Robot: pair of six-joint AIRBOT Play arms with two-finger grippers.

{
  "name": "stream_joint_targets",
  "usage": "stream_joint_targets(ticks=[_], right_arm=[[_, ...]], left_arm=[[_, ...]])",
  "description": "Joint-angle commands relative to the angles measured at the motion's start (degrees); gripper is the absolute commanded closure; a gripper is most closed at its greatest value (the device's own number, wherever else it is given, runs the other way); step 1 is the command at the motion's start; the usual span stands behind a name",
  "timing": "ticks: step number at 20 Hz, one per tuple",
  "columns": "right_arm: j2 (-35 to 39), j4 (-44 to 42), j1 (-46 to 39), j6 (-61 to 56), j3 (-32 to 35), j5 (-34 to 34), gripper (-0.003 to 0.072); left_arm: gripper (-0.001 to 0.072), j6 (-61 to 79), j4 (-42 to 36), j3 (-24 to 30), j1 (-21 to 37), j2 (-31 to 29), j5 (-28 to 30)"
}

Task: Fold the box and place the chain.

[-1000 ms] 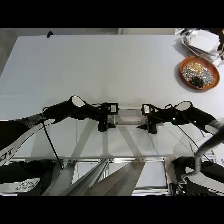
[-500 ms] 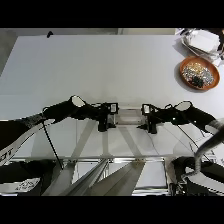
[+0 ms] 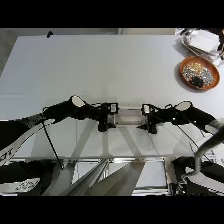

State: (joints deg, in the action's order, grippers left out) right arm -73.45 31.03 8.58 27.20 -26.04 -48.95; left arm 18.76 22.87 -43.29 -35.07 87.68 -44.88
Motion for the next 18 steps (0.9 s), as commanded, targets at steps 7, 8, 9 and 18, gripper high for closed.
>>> stream_joint_targets(ticks=[7,8,9,18], right_arm=[[4.9,1.2,0.0,-3.5,0.0,0.2,-0.002],[5.8,2.4,0.0,-4.6,0.0,0.2,-0.002],[6.6,4.2,0.0,-6.1,0.0,0.2,-0.002],[15.4,21.2,0.0,-21.2,0.0,0.3,-0.0016]], left_arm=[[0.039,0.1,0.0,0.0,0.0,0.0,0.1],[0.039,0.1,0.0,0.0,0.0,0.0,0.1],[0.039,0.1,0.0,0.0,0.0,0.0,0.1],[0.039,0.1,0.0,0.0,0.0,0.0,0.1]])
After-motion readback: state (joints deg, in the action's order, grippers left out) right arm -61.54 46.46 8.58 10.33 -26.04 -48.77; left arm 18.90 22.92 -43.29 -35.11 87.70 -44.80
